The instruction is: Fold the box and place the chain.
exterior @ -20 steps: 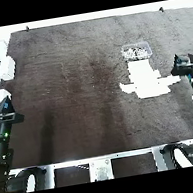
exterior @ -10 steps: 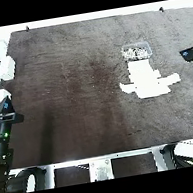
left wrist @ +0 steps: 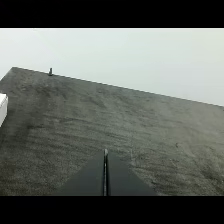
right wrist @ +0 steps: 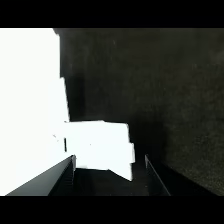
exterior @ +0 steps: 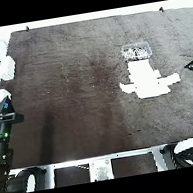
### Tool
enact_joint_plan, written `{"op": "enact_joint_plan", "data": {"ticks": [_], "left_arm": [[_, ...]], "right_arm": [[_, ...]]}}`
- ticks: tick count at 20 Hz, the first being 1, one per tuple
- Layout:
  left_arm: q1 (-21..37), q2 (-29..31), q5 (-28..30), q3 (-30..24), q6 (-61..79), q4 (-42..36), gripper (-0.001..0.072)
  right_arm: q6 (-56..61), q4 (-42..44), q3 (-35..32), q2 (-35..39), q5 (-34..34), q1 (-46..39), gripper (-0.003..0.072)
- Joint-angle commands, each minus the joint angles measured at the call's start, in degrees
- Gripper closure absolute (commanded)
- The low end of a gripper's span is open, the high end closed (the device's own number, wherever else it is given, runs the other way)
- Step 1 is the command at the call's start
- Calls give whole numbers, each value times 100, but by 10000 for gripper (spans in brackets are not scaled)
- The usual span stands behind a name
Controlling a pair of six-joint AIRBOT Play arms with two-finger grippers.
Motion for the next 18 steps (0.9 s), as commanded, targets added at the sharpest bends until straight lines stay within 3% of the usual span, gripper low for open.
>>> {"op": "enact_joint_plan", "data": {"ticks": [1,5,10,14,18], "left_arm": [[0,-2,2,0,2,0,690],[0,-2,-9,0,2,0,690],[0,-2,-4,0,2,0,690],[0,-2,-7,0,2,0,690],[2,-2,-4,0,2,0,690]], "right_arm": [[-17,-238,385,-588,503,129,179],[-313,-321,382,-874,833,428,193],[-361,-599,389,-977,688,730,189],[-614,-319,935,-962,1128,588,190],[-293,-323,1399,-922,994,269,192]]}}
